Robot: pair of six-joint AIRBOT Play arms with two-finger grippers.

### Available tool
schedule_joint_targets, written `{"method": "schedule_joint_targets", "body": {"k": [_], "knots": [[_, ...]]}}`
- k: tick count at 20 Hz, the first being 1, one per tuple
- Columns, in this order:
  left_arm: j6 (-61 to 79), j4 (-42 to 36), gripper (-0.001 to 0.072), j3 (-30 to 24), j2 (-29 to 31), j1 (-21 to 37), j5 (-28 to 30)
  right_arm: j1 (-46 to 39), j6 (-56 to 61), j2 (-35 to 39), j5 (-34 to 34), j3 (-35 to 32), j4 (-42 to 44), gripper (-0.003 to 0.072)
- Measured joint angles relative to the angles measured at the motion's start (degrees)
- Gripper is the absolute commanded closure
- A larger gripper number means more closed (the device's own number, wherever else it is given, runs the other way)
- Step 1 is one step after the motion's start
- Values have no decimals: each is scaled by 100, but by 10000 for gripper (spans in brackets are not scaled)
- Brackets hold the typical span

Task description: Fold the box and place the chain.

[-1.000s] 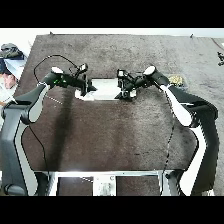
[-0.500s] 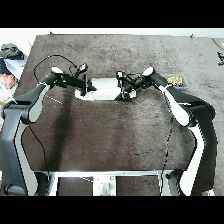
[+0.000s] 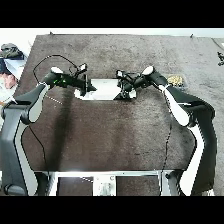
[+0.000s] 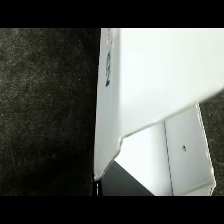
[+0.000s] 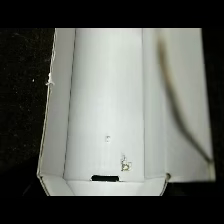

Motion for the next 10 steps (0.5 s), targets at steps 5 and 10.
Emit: {"method": "schedule_joint_targets", "body": {"k": [5,10], "knots": [[2,-7,696,0,2,-4,-2,2,52,-50,17,2,7,94],[2,-4,696,0,2,-4,0,2,83,-61,24,2,44,94]]}}
